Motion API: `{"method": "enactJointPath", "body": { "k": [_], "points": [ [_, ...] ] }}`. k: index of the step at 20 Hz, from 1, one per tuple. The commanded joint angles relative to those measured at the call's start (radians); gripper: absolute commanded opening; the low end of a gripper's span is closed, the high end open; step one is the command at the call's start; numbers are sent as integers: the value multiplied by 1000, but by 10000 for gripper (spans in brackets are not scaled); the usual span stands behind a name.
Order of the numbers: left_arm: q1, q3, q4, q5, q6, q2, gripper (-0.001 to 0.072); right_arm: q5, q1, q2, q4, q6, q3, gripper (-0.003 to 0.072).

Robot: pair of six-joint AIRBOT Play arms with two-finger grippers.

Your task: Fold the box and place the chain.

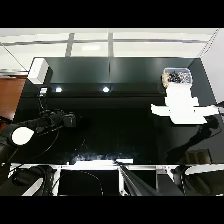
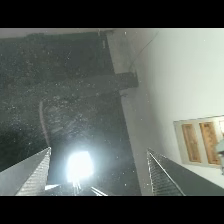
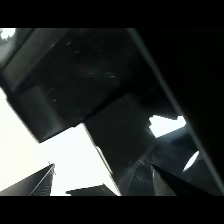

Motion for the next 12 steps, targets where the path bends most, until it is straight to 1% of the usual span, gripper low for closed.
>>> {"method": "enactJointPath", "body": {
  "k": [1,3,4,5,6,7,8,10,12],
  "points": [
    [0,1,0,0,-1,-2,708,89,23,-84,38,-58,40,676],
    [0,1,0,0,0,-2,708,84,40,-85,41,-71,40,675],
    [0,0,1,0,0,-2,707,84,50,-85,43,-77,40,512],
    [0,0,1,0,0,-2,707,79,60,-85,45,-91,40,402],
    [0,0,0,-1,0,-2,707,72,69,-84,48,-103,40,228],
    [0,0,0,-5,0,-2,707,80,77,-84,55,-124,40,99],
    [0,0,0,-12,-1,-2,707,104,83,-83,57,-143,40,18],
    [0,0,0,-23,-1,-2,707,138,92,-69,67,-143,40,16],
    [0,0,0,-26,0,-2,707,133,100,-18,130,-146,1,16]
  ]
}}
